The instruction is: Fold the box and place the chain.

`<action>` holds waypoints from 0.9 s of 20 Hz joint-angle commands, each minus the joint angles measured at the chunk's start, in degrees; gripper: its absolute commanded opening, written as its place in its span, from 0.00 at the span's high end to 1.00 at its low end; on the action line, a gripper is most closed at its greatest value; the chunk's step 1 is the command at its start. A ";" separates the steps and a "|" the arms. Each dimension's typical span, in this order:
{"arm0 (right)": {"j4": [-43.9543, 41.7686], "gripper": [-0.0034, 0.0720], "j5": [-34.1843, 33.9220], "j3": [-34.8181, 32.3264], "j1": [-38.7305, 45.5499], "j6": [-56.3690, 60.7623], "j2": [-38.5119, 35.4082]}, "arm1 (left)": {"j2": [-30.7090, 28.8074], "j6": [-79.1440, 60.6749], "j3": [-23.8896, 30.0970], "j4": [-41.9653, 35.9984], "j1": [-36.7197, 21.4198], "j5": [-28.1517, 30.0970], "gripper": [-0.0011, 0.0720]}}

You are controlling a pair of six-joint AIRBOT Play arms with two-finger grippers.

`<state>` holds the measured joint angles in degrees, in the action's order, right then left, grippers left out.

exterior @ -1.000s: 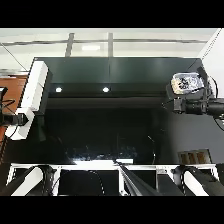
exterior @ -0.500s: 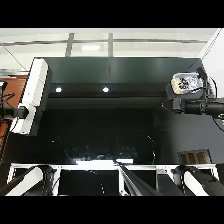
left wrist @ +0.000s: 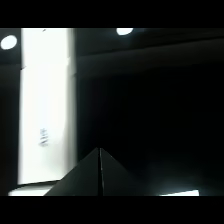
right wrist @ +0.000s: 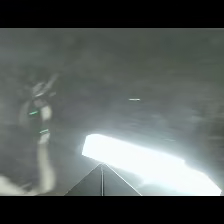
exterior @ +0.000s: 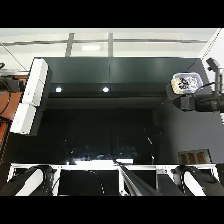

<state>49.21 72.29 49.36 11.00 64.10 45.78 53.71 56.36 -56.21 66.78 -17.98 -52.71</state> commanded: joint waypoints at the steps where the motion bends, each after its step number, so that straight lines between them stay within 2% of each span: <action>1: 7.85 0.93 -6.82 -1.29 -0.17 -4.04 -7.45 | -6.95 2.56 2.62 -12.74 5.38 -7.13 0.95; 3: 5.79 0.93 -15.87 -7.04 -0.15 -12.37 -11.87 | -15.39 2.12 12.76 -13.35 9.51 -1.97 0.95; 6: 4.61 0.93 -29.14 -16.22 -0.15 -12.92 -12.70 | -28.33 2.12 30.01 -13.00 11.82 11.10 0.95; 8: 5.90 0.93 -31.02 -18.51 -0.11 -12.92 -12.70 | -34.64 2.14 36.33 -13.03 11.45 17.05 0.95; 12: 5.84 0.93 -29.92 -18.51 -0.15 -12.92 -12.72 | -41.44 2.16 38.69 -13.07 11.41 18.69 0.95; 18: 5.86 0.93 -29.92 -18.51 -0.15 -12.92 -12.72 | -42.07 2.16 38.69 -13.09 11.41 19.34 0.95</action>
<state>54.98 42.81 31.00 10.90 51.29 33.12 12.53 58.48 -18.04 53.71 -6.61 -34.22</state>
